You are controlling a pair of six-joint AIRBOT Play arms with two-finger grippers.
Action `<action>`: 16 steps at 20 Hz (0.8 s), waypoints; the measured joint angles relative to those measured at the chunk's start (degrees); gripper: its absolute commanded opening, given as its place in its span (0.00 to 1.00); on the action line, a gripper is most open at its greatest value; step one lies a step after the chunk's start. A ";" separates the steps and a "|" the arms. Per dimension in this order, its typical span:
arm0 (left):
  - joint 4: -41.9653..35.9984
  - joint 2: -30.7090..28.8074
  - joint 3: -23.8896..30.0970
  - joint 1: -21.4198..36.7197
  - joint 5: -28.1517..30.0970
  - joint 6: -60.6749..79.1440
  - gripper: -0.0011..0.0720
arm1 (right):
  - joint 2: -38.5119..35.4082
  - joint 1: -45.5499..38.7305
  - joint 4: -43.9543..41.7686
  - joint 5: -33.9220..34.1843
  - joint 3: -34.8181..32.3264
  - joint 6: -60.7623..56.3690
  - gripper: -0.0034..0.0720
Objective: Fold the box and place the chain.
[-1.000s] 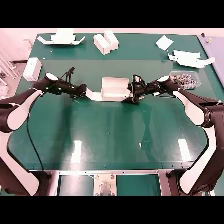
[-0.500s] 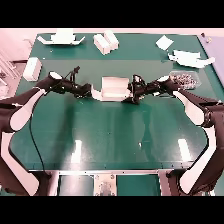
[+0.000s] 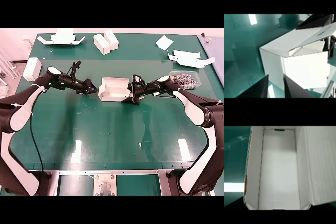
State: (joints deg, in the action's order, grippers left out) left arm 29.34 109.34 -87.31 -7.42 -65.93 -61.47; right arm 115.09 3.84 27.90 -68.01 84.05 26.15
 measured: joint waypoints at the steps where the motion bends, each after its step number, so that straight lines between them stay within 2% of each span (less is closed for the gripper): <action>1: -0.44 0.00 -0.11 0.00 -0.33 0.11 0.34 | 0.00 0.00 0.00 0.00 0.00 0.00 0.79; 16: -2.05 -0.07 -1.25 -0.04 -2.84 1.22 0.34 | 0.00 0.00 0.00 0.00 0.00 0.00 0.79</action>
